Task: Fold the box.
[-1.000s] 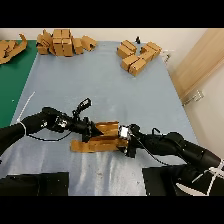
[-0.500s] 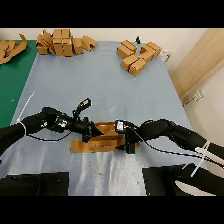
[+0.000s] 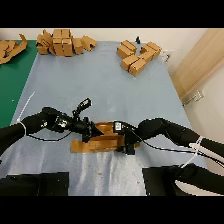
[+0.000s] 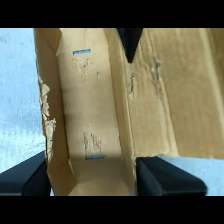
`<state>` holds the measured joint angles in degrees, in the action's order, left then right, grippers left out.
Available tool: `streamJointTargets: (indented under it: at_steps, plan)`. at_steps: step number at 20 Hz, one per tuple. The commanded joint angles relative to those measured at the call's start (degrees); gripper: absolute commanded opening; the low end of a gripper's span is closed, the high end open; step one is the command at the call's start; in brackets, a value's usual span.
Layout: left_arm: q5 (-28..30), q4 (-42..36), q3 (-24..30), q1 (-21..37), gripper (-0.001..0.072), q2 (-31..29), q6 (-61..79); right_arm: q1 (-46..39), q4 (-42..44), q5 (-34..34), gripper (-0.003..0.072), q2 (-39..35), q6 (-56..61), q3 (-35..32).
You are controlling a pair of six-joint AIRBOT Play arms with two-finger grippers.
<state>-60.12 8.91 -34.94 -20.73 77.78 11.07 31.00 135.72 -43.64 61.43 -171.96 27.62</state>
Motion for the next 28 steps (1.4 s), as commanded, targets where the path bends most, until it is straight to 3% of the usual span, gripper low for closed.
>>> streamJointTargets:
  at_steps: [1,28]
  plan:
    - [0.0,0.0,0.0,0.0,0.0013,0.0,0.0,1.0,0.0,1.6,0.0708,0.7,-0.1,0.0]
    - [0.0,0.0,0.0,0.0,0.0012,0.0,0.0,1.3,-1.1,2.7,0.0706,2.1,-0.1,0.0]
